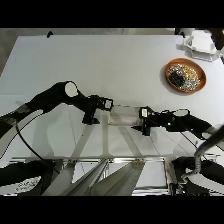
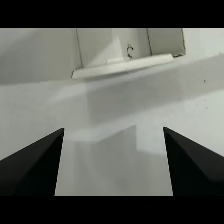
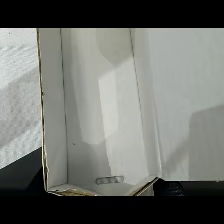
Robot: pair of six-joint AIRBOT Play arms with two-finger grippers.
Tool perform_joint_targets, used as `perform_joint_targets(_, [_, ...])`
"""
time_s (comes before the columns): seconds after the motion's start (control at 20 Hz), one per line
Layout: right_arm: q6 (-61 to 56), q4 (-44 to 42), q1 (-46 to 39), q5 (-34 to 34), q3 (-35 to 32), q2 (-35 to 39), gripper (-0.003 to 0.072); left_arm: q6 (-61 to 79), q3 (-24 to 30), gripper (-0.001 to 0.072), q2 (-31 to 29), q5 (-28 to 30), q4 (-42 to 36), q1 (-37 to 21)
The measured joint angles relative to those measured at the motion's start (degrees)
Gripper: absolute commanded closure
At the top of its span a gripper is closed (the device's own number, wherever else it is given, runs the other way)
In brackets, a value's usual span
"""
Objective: Fold the box and place the chain.
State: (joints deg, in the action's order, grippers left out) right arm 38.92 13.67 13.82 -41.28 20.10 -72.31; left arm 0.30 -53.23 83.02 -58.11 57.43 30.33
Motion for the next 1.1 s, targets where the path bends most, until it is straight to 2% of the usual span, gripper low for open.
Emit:
perform_joint_targets(0.25, [0.00,0.00,0.00,0.00,0.00,0.00,0.0250,3.39,0.15,-0.0006,2.29,3.02,-3.10,1.29])
perform_joint_targets(0.65, [0.00,0.00,-0.02,0.00,0.00,0.00,0.0250,4.68,0.20,-0.0006,3.61,3.89,-9.18,2.69])
perform_joint_targets(1.1, [0.04,0.02,0.00,-0.02,0.00,0.00,0.0250,4.83,0.72,-0.0005,4.72,0.76,-10.67,1.42])
